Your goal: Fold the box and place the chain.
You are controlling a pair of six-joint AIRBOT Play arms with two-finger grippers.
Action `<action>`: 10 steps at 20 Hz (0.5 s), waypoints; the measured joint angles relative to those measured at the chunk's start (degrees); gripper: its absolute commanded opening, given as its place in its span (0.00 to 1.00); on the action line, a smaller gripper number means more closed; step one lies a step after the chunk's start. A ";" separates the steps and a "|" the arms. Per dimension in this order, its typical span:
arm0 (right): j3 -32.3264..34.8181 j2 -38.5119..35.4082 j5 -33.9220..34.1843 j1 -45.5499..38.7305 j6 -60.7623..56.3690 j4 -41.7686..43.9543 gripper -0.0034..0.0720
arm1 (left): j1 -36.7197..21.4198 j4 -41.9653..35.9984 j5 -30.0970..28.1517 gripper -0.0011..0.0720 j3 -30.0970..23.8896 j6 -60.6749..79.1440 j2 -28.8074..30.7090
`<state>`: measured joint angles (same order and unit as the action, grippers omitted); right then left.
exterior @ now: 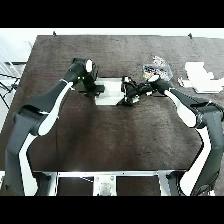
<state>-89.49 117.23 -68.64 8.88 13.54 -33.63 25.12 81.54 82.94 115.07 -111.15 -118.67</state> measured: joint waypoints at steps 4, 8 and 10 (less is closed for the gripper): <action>0.00 0.00 0.04 0.00 0.00 0.04 0.74 | 0.22 1.22 1.31 0.50 0.66 -0.37 -1.09; 0.00 0.00 0.04 0.02 0.00 0.07 0.74 | 0.31 2.23 1.86 0.37 0.81 -0.42 -1.53; 0.00 0.00 0.07 0.11 0.00 0.28 0.74 | 0.39 2.10 1.73 0.24 0.83 -0.39 -1.60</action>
<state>-89.49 117.23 -68.58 8.99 13.54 -33.34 25.52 83.64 84.66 115.90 -111.55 -120.27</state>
